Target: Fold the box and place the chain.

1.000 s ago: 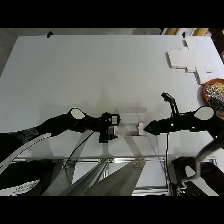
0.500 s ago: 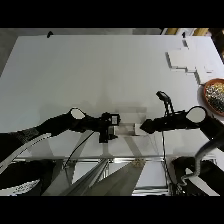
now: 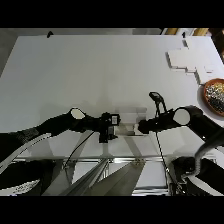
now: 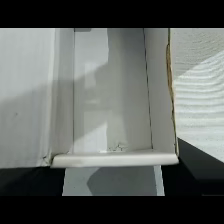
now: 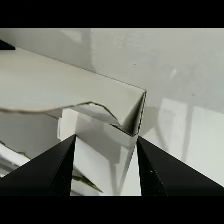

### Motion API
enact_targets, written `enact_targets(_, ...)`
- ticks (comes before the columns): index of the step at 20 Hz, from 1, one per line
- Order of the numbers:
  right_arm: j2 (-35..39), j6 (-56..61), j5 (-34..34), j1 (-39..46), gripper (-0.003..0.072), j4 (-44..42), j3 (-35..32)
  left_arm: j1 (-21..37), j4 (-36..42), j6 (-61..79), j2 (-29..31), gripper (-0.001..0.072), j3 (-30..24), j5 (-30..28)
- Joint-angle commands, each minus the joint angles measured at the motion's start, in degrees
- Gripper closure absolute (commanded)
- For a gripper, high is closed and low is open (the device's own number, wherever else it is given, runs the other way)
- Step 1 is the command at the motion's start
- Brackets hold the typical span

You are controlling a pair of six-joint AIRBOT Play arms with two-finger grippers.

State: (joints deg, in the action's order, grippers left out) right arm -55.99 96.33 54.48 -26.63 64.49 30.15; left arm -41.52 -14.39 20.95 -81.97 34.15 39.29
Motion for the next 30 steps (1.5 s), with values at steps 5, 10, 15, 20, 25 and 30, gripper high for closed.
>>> enact_targets(5, -6.4, 11.4, -1.6, -5.8, 0.0265, 7.4, 4.2, 0.0, 0.0, 0.0, 0.0, 0.054, 0.0, 0.0)
enact_targets(10, -7.1, 19.9, -2.9, -7.6, 0.0278, 12.5, 4.4, 0.0, 0.0, 0.0, 0.0, 0.054, 0.0, 0.0)
enact_targets(15, -7.8, 26.1, -2.3, -10.5, 0.0329, 16.4, 5.3, 0.0, 0.0, 0.0, 0.0, 0.054, 0.0, 0.0)
enact_targets(20, -12.7, 28.5, 2.1, -13.3, 0.0329, 16.6, 9.5, 0.0, 0.0, 0.0, 0.0, 0.054, 0.0, 0.0)
enact_targets(25, -13.0, 34.1, 4.4, -13.7, 0.0413, 18.6, 9.6, 0.0, 0.0, 0.0, 0.0, 0.054, 0.0, 0.0)
enact_targets(30, -13.0, 35.3, 5.0, -13.7, 0.0668, 18.9, 9.6, 0.0, 0.0, 0.0, 0.0, 0.054, 0.0, 0.0)
